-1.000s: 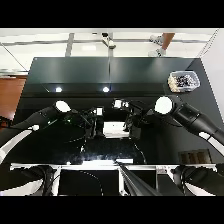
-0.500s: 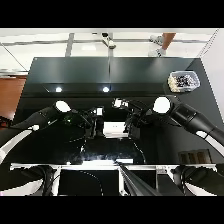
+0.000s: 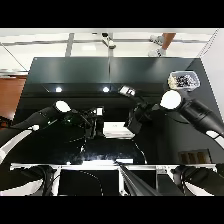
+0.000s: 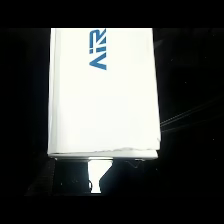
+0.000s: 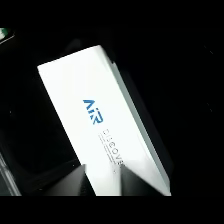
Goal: Fold the box and place the chain.
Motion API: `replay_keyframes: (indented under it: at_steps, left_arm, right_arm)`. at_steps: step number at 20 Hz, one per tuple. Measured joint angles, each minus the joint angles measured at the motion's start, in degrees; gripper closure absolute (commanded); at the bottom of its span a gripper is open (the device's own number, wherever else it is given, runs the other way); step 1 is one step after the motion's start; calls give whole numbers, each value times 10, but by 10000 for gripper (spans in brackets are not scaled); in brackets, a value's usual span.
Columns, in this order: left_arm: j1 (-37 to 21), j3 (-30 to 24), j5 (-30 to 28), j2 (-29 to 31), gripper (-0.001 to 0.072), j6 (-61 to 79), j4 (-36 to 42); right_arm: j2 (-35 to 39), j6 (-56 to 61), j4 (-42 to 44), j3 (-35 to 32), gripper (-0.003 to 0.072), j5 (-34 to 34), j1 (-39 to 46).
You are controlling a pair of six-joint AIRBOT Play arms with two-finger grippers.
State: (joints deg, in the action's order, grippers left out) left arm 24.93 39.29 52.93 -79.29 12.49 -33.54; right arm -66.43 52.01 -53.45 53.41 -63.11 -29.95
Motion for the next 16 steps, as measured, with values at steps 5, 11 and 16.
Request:
replay_keyframes:
  at_steps: [5,11,16]
  left_arm:
    - [0,0,0,0,363,0,0]
    - [0,0,0,0,363,0,0]
    - [0,0,0,0,363,0,0]
  right_arm:
    - [11,140,33,-20,675,-28,38]
    - [0,199,132,-97,675,33,45]
    - [-13,208,156,-114,675,67,45]
